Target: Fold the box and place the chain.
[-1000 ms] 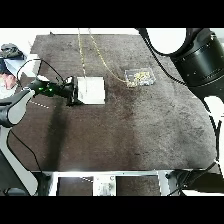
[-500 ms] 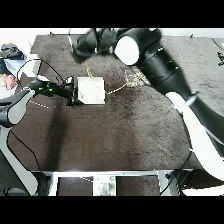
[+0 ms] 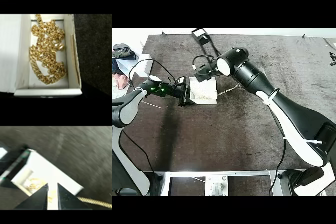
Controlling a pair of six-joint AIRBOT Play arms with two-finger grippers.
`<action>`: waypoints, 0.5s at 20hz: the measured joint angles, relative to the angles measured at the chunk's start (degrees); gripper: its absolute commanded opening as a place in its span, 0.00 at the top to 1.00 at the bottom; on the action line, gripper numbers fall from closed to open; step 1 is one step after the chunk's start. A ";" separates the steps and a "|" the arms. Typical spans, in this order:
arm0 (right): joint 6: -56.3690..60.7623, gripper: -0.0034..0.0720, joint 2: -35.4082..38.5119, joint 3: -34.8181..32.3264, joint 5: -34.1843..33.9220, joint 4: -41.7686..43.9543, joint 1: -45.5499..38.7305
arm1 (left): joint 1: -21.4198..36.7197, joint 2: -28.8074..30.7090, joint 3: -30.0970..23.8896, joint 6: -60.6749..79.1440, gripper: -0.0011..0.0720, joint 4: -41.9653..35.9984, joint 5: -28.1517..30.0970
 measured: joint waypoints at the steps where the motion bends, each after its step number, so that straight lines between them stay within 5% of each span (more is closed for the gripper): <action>1: 0.48 0.71 0.07 -0.22 0.90 0.17 -1.09 | 0.00 0.00 0.00 0.00 0.58 0.00 0.00; 6: 2.93 0.71 3.52 -7.80 1.33 1.86 -5.77 | 0.00 0.00 0.00 0.00 0.58 0.00 0.00; 10: 8.96 0.71 6.73 -21.88 -8.37 2.49 -10.36 | 0.00 0.00 0.00 0.00 0.58 0.02 -0.02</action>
